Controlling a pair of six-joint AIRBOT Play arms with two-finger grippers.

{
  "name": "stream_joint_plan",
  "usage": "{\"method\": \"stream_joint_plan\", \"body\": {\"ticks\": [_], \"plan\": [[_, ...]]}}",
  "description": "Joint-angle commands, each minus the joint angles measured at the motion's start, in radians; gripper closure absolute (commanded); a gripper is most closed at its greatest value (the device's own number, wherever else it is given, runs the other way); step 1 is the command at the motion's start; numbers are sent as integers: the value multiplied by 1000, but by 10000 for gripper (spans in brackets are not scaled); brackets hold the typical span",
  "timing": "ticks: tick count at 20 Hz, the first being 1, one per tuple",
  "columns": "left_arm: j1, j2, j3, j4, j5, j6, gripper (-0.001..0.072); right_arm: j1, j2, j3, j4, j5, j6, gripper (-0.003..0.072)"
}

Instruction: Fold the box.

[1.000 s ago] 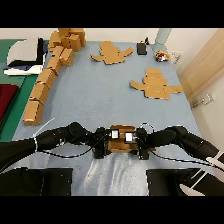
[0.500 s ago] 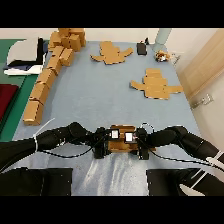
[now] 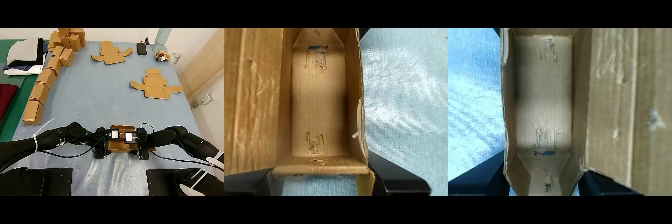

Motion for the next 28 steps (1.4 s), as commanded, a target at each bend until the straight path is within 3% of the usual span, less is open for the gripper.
{"method": "stream_joint_plan", "body": {"ticks": [1, 12, 13, 14, 17, 25, 28], "plan": [[0, 0, 1, 1, 0, 0, 187, 0, 1, 1, 0, 0, 0, 175], [0, 0, 1, 0, 0, 0, 187, 0, 1, 1, 19, -2, 9, 175], [0, 0, 1, 0, 0, 0, 187, 0, 2, 1, 19, -2, 17, 156], [0, 0, 1, 1, 0, 0, 187, 0, 2, 3, 19, 0, 17, -19], [0, 0, 1, 1, 0, 0, 187, -1, 13, 22, 16, -39, 48, -34], [0, 0, 1, 0, 0, 0, 187, -24, 184, 40, -219, -155, 446, -33], [0, 0, 1, 1, 0, 0, 187, -24, 282, 39, -192, -201, 563, -28]]}}
